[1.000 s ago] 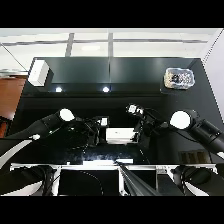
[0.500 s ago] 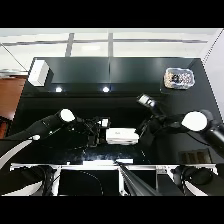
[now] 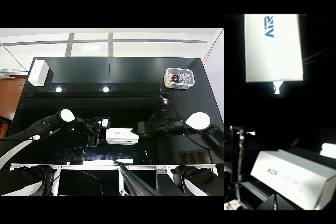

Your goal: Fold the box and place the chain.

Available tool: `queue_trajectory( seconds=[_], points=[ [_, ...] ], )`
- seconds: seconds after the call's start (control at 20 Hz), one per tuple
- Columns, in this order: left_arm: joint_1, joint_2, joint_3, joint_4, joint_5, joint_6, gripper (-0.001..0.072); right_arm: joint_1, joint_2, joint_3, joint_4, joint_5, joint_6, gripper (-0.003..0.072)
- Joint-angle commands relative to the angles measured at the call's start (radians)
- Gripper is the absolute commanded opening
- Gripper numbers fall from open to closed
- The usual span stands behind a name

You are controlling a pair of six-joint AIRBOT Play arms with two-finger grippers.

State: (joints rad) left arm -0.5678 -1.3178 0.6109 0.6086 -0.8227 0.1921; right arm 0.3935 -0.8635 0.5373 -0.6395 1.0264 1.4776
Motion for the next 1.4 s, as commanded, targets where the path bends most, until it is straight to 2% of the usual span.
queue_trajectory(
  seconds=[0.0,0.1,0.25,0.75,1.35],
  points=[
    [0.000,-0.001,-0.001,0.000,0.001,0.000,0.0488,0.091,-0.069,-0.019,0.119,-0.031,0.021,0.0042],
    [0.000,-0.001,-0.001,0.000,0.001,0.000,0.0487,0.136,-0.116,-0.019,0.119,-0.061,0.007,0.0042],
    [0.000,-0.001,-0.001,0.000,0.001,0.000,0.0487,0.127,-0.145,-0.019,0.121,-0.113,0.006,0.0041],
    [0.000,-0.001,-0.001,0.000,0.003,-0.002,0.0487,0.126,-0.199,-0.019,0.090,-0.090,-0.011,0.0042],
    [0.000,-0.001,-0.001,0.000,0.003,-0.002,0.0487,0.126,-0.227,-0.021,0.055,-0.131,-0.045,0.0042]
  ],
)
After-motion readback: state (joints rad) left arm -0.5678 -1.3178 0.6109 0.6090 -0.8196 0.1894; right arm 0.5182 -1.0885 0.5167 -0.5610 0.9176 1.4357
